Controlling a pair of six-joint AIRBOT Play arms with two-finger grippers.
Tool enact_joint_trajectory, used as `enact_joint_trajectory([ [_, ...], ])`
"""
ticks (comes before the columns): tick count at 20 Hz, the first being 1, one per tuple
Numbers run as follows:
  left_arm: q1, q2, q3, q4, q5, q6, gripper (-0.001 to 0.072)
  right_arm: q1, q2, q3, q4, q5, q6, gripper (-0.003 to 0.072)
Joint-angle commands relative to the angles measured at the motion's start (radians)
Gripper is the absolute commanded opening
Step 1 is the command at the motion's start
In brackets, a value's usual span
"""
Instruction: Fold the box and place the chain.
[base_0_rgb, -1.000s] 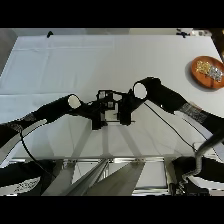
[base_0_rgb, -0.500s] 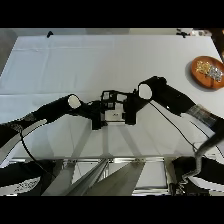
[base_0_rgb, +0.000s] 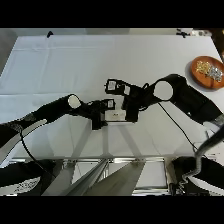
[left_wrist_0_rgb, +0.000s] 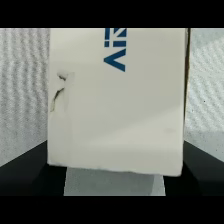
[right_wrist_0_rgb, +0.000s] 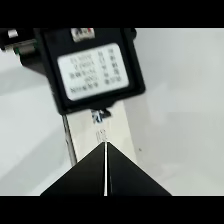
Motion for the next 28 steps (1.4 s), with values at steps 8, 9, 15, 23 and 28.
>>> enact_joint_trajectory([
  [8, 0.0, 0.001, 0.0, 0.0, -0.002, 0.0, 0.0135, 0.138, 0.069, -0.356, 0.347, -0.559, -0.142, 0.001],
  [9, 0.0, 0.001, 0.0, 0.0, -0.002, 0.0, 0.0135, 0.138, 0.068, -0.359, 0.346, -0.562, -0.142, 0.001],
  [15, 0.0, 0.001, 0.0, 0.0, -0.002, 0.0, 0.0135, 0.138, 0.047, -0.387, 0.346, -0.571, -0.163, 0.0009],
  [23, 0.0, 0.001, 0.0, 0.0, -0.002, 0.0, 0.0135, 0.138, -0.006, -0.397, 0.317, -0.523, -0.163, 0.0008],
  [28, 0.0, 0.001, 0.0, 0.0, -0.002, 0.0, 0.0135, 0.138, 0.01, -0.396, 0.3, -0.534, -0.163, 0.0009],
])
